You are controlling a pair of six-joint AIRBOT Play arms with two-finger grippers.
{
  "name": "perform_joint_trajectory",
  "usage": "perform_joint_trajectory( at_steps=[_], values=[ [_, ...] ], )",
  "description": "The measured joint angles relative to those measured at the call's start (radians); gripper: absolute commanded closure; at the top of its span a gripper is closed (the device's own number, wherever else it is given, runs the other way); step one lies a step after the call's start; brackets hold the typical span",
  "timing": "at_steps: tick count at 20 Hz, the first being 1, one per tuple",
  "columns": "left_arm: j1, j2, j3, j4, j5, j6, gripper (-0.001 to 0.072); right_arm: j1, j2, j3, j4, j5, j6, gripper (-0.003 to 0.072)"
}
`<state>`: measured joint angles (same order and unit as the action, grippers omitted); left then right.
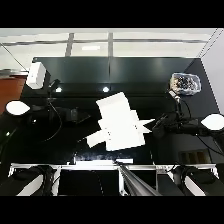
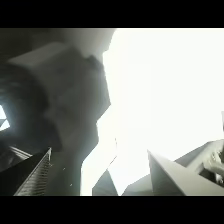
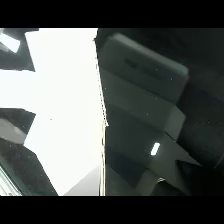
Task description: Fold the box and place the chain.
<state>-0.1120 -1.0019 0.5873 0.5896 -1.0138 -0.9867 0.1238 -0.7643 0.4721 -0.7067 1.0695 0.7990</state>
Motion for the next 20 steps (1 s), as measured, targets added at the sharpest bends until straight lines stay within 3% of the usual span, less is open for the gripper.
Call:
perform_joint_trajectory(
  at_steps=[10, 13, 17, 18, 20],
  values=[
    [-0.026, -0.360, 0.008, -0.384, -0.152, 0.581, 0.0008, 0.023, 0.012, -0.018, 0.000, -0.005, 0.034, 0.0668],
    [-0.082, -0.438, 0.050, -0.399, -0.184, 0.665, 0.0014, 0.023, 0.012, -0.018, 0.000, 0.009, 0.043, 0.0668],
    [-0.153, -0.489, 0.122, -0.306, -0.208, 0.711, 0.0034, 0.023, 0.012, -0.018, -0.002, 0.018, 0.054, 0.0668],
    [-0.164, -0.496, 0.134, -0.287, -0.212, 0.723, 0.0055, 0.023, 0.012, -0.018, -0.002, 0.019, 0.054, 0.0668],
    [-0.179, -0.502, 0.148, -0.262, -0.221, 0.755, 0.0227, 0.023, 0.012, -0.018, -0.005, 0.021, 0.057, 0.0668]
  ],
)
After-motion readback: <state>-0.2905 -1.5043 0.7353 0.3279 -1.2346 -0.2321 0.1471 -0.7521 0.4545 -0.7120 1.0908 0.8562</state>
